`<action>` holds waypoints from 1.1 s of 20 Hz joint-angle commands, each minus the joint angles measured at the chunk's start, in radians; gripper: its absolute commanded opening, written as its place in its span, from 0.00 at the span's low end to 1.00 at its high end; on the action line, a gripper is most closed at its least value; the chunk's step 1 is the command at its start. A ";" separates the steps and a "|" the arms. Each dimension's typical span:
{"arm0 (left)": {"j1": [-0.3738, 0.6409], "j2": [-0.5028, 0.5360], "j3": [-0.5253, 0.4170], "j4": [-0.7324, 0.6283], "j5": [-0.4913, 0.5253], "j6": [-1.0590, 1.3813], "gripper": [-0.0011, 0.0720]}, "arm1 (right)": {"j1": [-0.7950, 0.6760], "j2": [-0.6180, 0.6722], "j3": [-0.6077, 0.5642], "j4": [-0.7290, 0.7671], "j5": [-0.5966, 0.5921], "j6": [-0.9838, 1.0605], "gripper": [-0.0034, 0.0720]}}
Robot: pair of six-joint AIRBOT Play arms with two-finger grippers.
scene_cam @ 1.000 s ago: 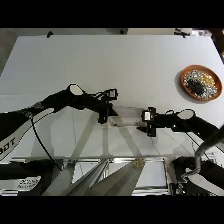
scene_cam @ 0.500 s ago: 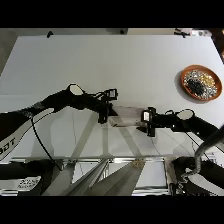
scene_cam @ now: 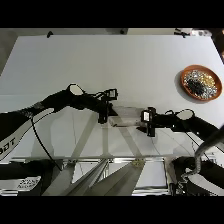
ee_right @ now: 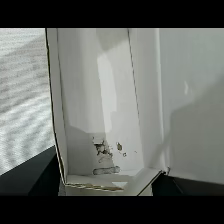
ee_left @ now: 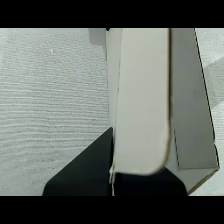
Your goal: Fold the box and place the chain.
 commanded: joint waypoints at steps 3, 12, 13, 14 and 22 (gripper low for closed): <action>0.000 0.000 0.000 0.000 0.000 0.000 0.03 | -0.001 0.000 0.000 0.000 0.000 0.000 0.50; 0.002 0.002 0.000 0.000 -0.004 -0.021 0.57 | -0.001 0.000 0.000 0.000 0.000 0.000 0.50; 0.003 0.006 0.000 0.000 -0.005 -0.048 0.68 | -0.001 0.000 0.000 0.000 0.000 0.000 0.50; 0.005 0.014 0.000 0.001 -0.010 -0.075 0.77 | -0.001 0.000 0.000 0.000 0.000 0.000 0.50; 0.105 0.193 0.000 0.274 -0.121 -0.372 0.56 | -0.001 0.000 0.000 0.000 0.002 0.000 0.50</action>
